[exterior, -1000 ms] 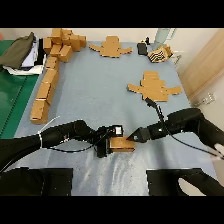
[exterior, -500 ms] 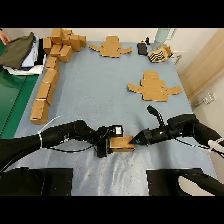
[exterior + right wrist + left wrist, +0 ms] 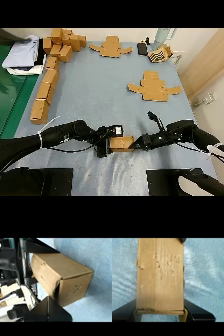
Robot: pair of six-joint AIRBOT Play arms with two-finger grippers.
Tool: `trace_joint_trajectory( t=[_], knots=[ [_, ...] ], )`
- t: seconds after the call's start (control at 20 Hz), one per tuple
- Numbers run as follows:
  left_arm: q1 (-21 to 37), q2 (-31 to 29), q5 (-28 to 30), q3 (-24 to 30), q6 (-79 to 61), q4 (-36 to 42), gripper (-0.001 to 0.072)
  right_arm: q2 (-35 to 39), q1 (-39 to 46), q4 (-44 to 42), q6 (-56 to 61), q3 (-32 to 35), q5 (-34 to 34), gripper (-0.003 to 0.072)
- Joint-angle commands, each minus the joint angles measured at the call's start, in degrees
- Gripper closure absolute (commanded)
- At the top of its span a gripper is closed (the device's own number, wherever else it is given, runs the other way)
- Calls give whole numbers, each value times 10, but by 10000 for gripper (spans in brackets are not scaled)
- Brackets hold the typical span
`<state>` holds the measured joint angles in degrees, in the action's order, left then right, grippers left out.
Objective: Fold the box.
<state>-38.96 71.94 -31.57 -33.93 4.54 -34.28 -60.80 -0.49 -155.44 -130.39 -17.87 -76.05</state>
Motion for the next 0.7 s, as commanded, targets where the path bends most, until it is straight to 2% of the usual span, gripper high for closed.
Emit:
trace_joint_trajectory(
  t=[0.0,0.5,0.65],
  knots=[
    [0,0,0,0,0,0,192,0,0,1,-1,3,12,683],
    [0,0,0,0,0,0,192,1,0,1,-2,3,17,683],
    [0,0,0,0,0,0,192,24,0,-10,-6,3,-9,683]
  ],
)
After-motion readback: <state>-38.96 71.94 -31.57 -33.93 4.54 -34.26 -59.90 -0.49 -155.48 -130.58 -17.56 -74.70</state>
